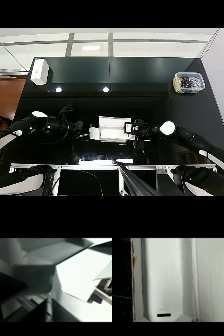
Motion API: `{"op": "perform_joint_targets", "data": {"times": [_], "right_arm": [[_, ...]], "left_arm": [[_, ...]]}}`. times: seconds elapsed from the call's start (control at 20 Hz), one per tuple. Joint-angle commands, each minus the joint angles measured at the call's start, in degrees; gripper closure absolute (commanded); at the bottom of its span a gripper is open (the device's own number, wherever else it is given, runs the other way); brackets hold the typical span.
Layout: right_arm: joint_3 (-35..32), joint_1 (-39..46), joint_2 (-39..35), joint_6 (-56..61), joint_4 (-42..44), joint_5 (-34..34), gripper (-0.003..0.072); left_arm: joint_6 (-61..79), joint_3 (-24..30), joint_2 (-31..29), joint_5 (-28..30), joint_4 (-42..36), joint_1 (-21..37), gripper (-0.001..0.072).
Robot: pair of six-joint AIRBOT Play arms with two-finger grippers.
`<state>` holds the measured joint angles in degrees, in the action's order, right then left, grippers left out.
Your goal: Fold the box and place the chain.
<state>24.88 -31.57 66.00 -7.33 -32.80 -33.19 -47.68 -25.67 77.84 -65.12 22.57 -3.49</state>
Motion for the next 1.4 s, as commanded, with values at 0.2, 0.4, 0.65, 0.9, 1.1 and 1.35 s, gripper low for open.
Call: {"op": "perform_joint_targets", "data": {"times": [0.2, 0.4, 0.65, 0.9, 1.1, 1.35], "right_arm": [[-0.02, 0.02, -0.02, 0.00, 0.00, 0.00, 0.0258], [-0.02, 0.02, -0.02, 0.00, 0.00, 0.00, 0.0258], [-0.02, 0.02, 0.00, 0.00, 0.00, 0.00, 0.0258], [-0.02, 0.02, -0.02, 0.00, 0.00, 0.00, 0.0258], [-0.02, 0.02, -0.02, 0.00, 0.00, 0.00, 0.0257], [-0.02, 0.02, 0.00, 0.00, 0.00, 0.02, 0.0258]], "left_arm": [[2.43, -4.00, -0.07, -7.52, 0.15, 0.85, 0.0018], [-0.79, -6.49, -0.13, -8.22, 3.63, -1.46, 0.0035], [-4.39, -9.38, -3.19, -6.54, 4.83, -6.80, 0.0159], [-14.27, -11.37, -3.87, -2.67, 9.01, -12.04, 0.0159], [-24.94, -13.79, -3.87, 4.15, 16.28, -18.36, 0.0159], [-34.67, -17.73, -3.85, 9.55, 24.39, -24.55, 0.0159]]}}
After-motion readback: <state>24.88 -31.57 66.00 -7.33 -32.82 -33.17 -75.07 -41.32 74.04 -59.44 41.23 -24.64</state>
